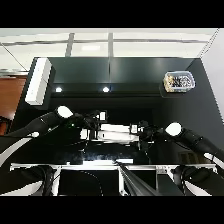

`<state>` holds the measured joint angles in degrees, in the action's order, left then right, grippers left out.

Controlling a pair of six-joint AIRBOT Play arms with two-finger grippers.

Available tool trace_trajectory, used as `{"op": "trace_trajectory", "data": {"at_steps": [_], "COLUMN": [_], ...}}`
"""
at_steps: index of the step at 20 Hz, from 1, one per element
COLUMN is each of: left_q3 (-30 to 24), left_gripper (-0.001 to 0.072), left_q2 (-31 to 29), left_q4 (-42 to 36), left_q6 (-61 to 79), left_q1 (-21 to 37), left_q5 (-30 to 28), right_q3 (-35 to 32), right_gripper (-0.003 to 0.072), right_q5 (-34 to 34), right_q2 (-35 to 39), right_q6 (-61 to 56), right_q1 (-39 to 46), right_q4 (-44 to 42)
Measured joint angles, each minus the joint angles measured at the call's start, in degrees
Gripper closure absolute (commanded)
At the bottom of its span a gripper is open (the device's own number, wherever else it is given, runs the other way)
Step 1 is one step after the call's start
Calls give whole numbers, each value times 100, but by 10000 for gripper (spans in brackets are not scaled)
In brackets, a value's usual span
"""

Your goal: Fold the box and place the chain.

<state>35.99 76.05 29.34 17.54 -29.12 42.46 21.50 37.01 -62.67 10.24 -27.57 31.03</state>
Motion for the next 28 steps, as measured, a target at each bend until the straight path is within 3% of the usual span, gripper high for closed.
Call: {"op": "trace_trajectory", "data": {"at_steps": [2, 3, 4, 8, 13, 14, 16, 19, 20, 21, 22, 23, 25, 28], "left_q3": [0, -2, -13, -2, -2, -2, -2, -2, -2, -7, -15, -39, -85, -127], "left_gripper": [649, 452, 324, 296, 305, 370, 669, 684, 684, 684, 684, 684, 684, 684], "left_q2": [0, 0, 0, -254, -1102, -1287, -1655, -2044, -2100, -2131, -2140, -2133, -2070, -1902], "left_q4": [0, 37, 153, 129, 1134, 1421, 2009, 2542, 2520, 2398, 2201, 1952, 1567, 1250], "left_q6": [0, -9, -42, -413, -1749, -2138, -3018, -4385, -4767, -5084, -5302, -5464, -5663, -5814], "left_q1": [0, 0, 2, 15, 24, 24, 24, 17, -7, -52, -122, -232, -483, -791], "left_q5": [0, -44, -133, -52, 256, 385, 752, 1425, 1668, 1919, 2109, 2157, 1875, 708], "right_q3": [0, 0, 0, 2, 4, 4, 4, 4, 4, 4, 4, 4, 4, 4], "right_gripper": [252, 252, 252, 253, 252, 252, 253, 254, 287, 406, 453, 454, 454, 454], "right_q5": [0, -9, -9, 103, 229, 236, 249, 254, 256, 256, 256, 256, 258, 258], "right_q2": [0, -4, -4, -4, -4, -4, -4, -4, -4, -4, -4, -4, -4, -4], "right_q6": [0, 0, 0, 68, 149, 153, 155, 155, 157, 157, 157, 160, 160, 164], "right_q1": [0, 0, 0, 0, 0, 0, 0, 0, 0, 0, 0, 0, 0, 0], "right_q4": [2, 2, 2, 61, 107, 109, 114, 118, 118, 120, 122, 122, 120, 120]}}
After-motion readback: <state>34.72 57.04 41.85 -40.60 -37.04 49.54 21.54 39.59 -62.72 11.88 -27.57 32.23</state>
